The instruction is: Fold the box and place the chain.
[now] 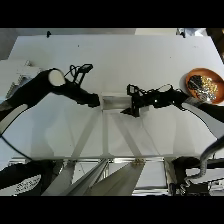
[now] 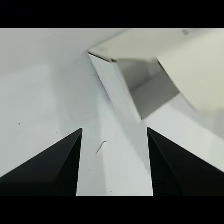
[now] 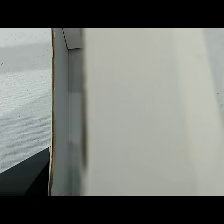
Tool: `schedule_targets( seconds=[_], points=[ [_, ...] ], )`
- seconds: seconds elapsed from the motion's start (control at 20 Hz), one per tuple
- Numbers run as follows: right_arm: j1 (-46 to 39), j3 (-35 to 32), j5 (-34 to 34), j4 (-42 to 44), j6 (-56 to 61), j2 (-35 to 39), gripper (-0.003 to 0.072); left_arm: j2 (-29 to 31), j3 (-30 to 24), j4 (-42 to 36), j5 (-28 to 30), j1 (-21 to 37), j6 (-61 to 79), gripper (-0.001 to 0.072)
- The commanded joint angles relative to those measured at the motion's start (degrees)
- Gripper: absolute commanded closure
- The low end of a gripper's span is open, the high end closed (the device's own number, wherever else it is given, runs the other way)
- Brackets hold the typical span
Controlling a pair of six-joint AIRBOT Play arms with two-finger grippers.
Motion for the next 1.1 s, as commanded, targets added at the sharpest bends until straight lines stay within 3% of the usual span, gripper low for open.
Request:
schedule_targets(
  seconds=[0.0,0.15,0.25,0.3,0.4,0.6,0.7,1.05],
  points=[
    [0.0,0.02,0.0,0.02,-0.02,0.0,0.0171,5.05,-8.13,-14.49,0.92,5.81,36.7,0.0251],
    [0.0,0.02,0.0,0.02,-0.02,0.0,0.0171,4.66,-13.29,-24.9,-1.38,9.97,73.13,0.0248],
    [0.0,0.02,0.0,0.02,-0.02,0.0,0.0171,3.3,-14.53,-28.06,-2.8,11.06,91.14,0.0138],
    [0.0,0.02,0.02,0.02,-0.02,0.0,0.0171,2.19,-14.53,-28.06,-2.69,11.08,94.53,0.0124],
    [0.0,0.02,0.02,0.02,-0.02,0.0,0.0171,-0.5,-14.51,-28.61,-2.58,11.04,99.19,0.0008],
    [0.0,0.02,0.0,0.02,-0.02,0.0,0.0171,-5.97,-14.49,-34.21,0.0,11.04,106.29,0.0008],
    [0.0,0.02,0.0,0.02,-0.02,0.0,0.0171,-8.0,-13.7,-33.33,0.74,11.06,106.33,0.0008],
    [0.0,0.02,0.0,0.02,-0.02,0.0,0.0171,-14.78,-3.65,-32.76,-3.8,10.67,103.27,0.0006]
  ],
)
